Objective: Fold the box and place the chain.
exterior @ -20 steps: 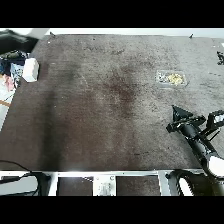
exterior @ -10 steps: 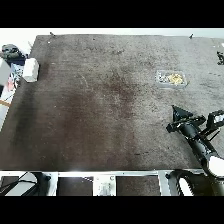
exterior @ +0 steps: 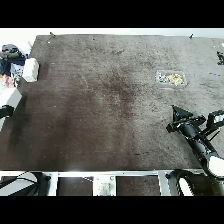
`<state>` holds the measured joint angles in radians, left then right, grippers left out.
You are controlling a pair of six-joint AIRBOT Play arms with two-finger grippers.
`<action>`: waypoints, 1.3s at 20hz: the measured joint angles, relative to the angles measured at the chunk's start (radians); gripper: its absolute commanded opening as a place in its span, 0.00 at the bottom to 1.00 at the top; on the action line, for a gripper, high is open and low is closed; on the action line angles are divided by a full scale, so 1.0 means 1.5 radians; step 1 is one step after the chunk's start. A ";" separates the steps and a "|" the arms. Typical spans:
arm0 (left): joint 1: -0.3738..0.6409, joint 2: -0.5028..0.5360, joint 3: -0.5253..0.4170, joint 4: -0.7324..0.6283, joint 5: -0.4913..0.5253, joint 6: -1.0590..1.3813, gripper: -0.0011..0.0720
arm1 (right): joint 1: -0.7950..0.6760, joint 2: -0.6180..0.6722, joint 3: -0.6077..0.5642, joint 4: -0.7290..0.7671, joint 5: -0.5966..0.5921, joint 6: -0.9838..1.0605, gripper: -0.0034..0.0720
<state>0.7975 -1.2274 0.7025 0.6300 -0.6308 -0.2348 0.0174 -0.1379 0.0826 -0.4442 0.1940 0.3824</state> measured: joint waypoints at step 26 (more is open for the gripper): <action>-0.022 -0.085 -0.005 -0.056 0.037 0.081 0.03 | 0.000 0.000 0.000 0.000 0.000 0.000 0.06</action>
<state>0.7643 -1.3548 0.6952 0.5465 -0.5755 -0.1139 0.0174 -0.1379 0.0826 -0.4446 0.1936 0.3824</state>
